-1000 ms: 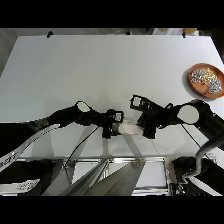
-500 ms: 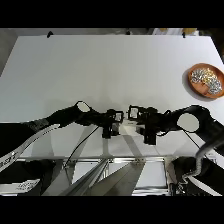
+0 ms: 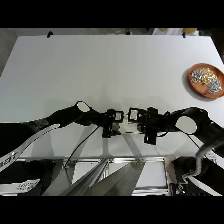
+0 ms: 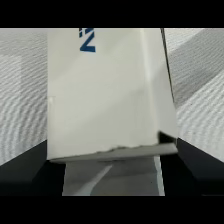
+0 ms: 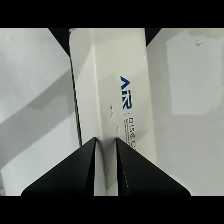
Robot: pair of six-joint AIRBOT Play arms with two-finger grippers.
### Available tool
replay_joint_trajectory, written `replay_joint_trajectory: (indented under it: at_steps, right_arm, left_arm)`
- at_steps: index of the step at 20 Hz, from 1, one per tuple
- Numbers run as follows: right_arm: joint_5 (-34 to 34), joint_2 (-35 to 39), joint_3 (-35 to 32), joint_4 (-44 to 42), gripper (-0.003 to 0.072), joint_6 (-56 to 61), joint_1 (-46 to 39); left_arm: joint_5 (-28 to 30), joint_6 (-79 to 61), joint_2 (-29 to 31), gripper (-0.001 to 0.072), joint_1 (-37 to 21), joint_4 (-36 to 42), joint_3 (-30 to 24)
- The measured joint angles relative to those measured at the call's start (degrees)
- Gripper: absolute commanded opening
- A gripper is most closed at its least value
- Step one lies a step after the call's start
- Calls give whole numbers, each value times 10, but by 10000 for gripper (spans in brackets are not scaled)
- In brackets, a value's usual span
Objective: Fold the box and place the chain.
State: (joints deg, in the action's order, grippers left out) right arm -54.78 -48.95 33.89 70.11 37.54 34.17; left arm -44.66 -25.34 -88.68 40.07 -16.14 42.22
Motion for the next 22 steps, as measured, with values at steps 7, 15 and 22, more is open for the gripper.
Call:
replay_joint_trajectory:
  at_steps: [7, 15, 22]
  right_arm:
    - [16, 1, -9, 4, 116, 1, 0]
    - [31, 2, -10, 6, 117, 11, 0]
    - [35, 2, -10, 5, 118, 14, 0]
  left_arm:
    - [0, -1, 0, 314, 0, -1, 0]
    - [0, 0, 0, 314, 0, 0, 0]
    - [0, -1, 0, 314, 0, -1, 0]
